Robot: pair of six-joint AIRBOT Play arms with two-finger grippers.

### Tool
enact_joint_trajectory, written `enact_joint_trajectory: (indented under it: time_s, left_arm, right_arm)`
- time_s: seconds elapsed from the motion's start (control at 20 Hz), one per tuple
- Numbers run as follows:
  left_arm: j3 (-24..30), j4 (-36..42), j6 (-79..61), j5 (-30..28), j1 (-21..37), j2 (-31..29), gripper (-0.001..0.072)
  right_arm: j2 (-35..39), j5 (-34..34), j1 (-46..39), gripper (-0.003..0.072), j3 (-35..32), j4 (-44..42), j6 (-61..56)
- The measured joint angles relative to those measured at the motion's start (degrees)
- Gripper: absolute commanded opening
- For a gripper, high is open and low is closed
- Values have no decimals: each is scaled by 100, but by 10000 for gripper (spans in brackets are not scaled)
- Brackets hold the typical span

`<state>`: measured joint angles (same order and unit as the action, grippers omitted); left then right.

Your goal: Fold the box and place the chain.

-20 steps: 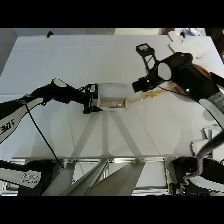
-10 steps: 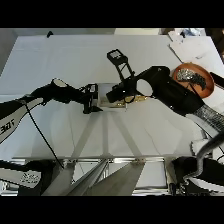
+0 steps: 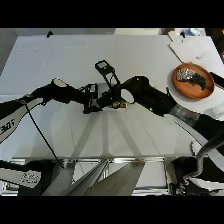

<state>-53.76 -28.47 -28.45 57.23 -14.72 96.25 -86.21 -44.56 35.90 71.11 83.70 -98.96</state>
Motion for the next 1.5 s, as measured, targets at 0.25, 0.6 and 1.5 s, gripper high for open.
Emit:
enact_joint_trajectory:
  time_s: [0.25,0.6,1.5]
  left_arm:
    - [0,0,2,0,0,0,214]
    - [2,0,2,0,0,0,214]
    - [2,0,0,0,0,0,214]
  right_arm:
    - [11,59,9,201,4,11,-92]
    - [1078,-542,-59,201,7,1239,-105]
    - [763,-1910,-2693,652,-61,-109,6706]
